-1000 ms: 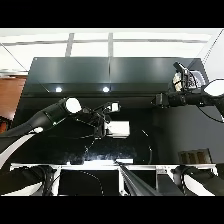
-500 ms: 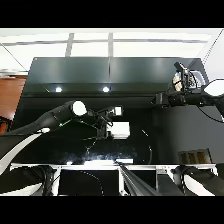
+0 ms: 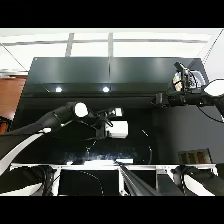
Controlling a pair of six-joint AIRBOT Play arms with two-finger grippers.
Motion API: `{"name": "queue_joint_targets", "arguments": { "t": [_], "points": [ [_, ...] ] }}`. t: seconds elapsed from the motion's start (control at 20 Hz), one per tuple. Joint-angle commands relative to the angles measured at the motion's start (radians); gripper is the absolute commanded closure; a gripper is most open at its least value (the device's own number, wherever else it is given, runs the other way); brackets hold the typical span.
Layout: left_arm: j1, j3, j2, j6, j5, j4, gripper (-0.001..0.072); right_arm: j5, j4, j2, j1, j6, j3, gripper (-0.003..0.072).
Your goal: Fold the box and place the chain.
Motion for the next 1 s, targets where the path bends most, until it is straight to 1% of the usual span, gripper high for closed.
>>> {"name": "queue_joint_targets", "arguments": {
  "t": [0.0, 0.1, 0.15, 0.3, 0.35, 0.4, 0.5, 0.55, 0.65, 0.7, 0.75, 0.8, 0.85, 0.95],
  "points": [
    [0.105, 0.015, 0.047, -0.094, -0.003, 0.034, 0.0427, 0.000, 0.000, 0.000, 0.000, 0.007, 0.000, 0.0642],
    [0.241, 0.035, 0.074, -0.160, -0.005, 0.105, 0.0427, 0.000, 0.000, 0.000, 0.000, 0.007, 0.000, 0.0642],
    [0.325, 0.051, 0.078, -0.189, -0.001, 0.134, 0.0426, 0.000, 0.000, 0.000, 0.000, 0.008, 0.000, 0.0642],
    [0.593, 0.135, 0.044, -0.322, 0.058, 0.188, 0.0415, 0.000, 0.005, 0.000, 0.000, 0.014, 0.000, 0.0642],
    [0.673, 0.183, 0.014, -0.350, 0.062, 0.188, 0.0415, 0.000, 0.014, 0.000, 0.000, 0.014, 0.000, 0.0642],
    [0.753, 0.250, -0.030, -0.381, 0.053, 0.188, 0.0414, -0.001, 0.024, 0.000, 0.000, 0.014, 0.000, 0.0642],
    [0.870, 0.409, -0.145, -0.455, 0.021, 0.193, 0.0414, -0.001, 0.035, 0.000, 0.000, 0.014, 0.000, 0.0642],
    [0.909, 0.491, -0.205, -0.487, 0.006, 0.210, 0.0413, -0.002, 0.042, 0.000, 0.000, 0.014, 0.000, 0.0642],
    [0.954, 0.654, -0.325, -0.569, 0.002, 0.314, 0.0413, -0.004, 0.056, 0.000, 0.000, 0.014, 0.000, 0.0642],
    [0.963, 0.737, -0.387, -0.649, 0.002, 0.397, 0.0377, -0.004, 0.062, 0.000, 0.000, 0.014, 0.000, 0.0642],
    [0.966, 0.816, -0.450, -0.752, 0.000, 0.475, 0.0313, -0.005, 0.063, 0.000, 0.000, 0.014, 0.000, 0.0642],
    [0.969, 0.882, -0.505, -0.814, -0.007, 0.520, 0.0309, -0.015, 0.065, 0.000, 0.000, 0.014, 0.000, 0.0642],
    [0.973, 0.948, -0.560, -0.829, -0.021, 0.522, 0.0309, -0.024, 0.071, 0.000, 0.000, 0.014, 0.000, 0.0642],
    [0.976, 1.050, -0.643, -0.829, -0.035, 0.525, 0.0310, -0.031, 0.089, 0.000, 0.000, 0.014, 0.000, 0.0641]
  ]
}}
